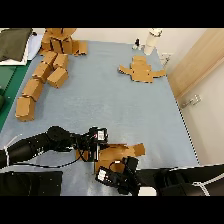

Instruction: Fold the box.

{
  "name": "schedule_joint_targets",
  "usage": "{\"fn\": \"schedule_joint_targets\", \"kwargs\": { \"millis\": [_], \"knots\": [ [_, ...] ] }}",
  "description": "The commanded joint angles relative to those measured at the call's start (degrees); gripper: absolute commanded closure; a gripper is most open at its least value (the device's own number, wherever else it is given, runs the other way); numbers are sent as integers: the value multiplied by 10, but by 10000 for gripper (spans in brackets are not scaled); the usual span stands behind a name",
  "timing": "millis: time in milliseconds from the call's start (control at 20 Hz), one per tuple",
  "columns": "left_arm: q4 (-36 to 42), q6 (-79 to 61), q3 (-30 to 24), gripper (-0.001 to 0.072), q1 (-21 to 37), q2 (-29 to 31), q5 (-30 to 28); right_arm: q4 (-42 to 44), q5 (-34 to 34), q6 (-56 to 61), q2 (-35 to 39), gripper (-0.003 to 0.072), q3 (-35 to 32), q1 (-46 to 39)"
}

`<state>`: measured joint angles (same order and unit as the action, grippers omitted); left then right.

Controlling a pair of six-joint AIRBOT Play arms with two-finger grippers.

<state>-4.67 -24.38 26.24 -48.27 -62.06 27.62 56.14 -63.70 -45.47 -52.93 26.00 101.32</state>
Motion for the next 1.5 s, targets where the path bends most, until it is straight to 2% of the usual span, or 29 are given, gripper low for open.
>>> {"fn": "schedule_joint_targets", "kwargs": {
  "millis": [0, 150, 700, 750, 900, 1150, 1300, 1450],
  "knots": [
    [0, 0, 0, 697, 0, 0, 0, -52, -19, 24, 4, 41, 3, 1],
    [0, 0, 0, 697, 0, 0, 0, -71, -59, 78, 5, 42, 13, 1],
    [0, 0, 0, 697, 0, 0, 0, -82, -53, 95, 5, 19, 12, 1],
    [0, 0, 0, 697, 0, 0, 0, -83, -40, 95, 6, -34, 12, 0],
    [0, 0, 0, 697, 0, 0, 0, -82, -45, 94, 12, -34, 11, -16],
    [0, 0, 0, 697, 0, 0, 0, -71, -54, 30, 69, -34, -2, -40],
    [0, 0, 0, 697, 0, 0, 0, -73, -28, 11, 140, -34, -43, -47],
    [0, 0, 0, 697, 0, 0, 0, -56, -9, -53, 218, -34, -71, -90]
  ]
}}
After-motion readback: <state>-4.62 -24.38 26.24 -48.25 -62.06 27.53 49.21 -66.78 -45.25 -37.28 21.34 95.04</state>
